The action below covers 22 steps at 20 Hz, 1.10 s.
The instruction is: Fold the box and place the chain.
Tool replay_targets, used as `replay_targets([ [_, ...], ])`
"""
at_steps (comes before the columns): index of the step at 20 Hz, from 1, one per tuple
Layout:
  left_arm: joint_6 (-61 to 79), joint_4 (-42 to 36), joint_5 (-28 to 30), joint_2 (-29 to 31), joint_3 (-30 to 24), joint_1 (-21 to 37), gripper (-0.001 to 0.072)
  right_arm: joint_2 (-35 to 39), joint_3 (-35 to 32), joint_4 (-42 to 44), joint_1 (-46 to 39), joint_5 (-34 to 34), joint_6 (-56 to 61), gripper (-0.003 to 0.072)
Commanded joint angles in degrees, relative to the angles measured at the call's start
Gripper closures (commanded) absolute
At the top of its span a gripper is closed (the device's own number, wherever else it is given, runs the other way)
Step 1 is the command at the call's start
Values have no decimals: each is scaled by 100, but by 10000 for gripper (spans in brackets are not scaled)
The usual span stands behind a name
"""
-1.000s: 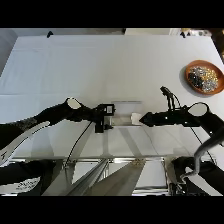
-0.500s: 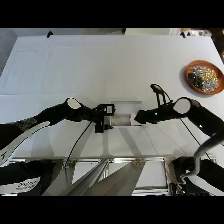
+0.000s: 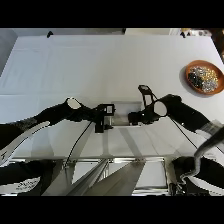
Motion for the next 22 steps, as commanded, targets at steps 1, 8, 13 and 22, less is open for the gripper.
replay_targets([
  [1,-2,0,-2,4,2,4,436,-216,210,-555,354,240,636,279],
  [8,-2,0,0,4,2,4,436,-719,645,-791,365,713,1213,280],
  [13,-2,-2,2,4,2,4,436,-935,699,-964,393,1064,1569,295],
  [22,-2,0,0,4,2,4,436,-938,697,-1045,710,704,1593,661],
])
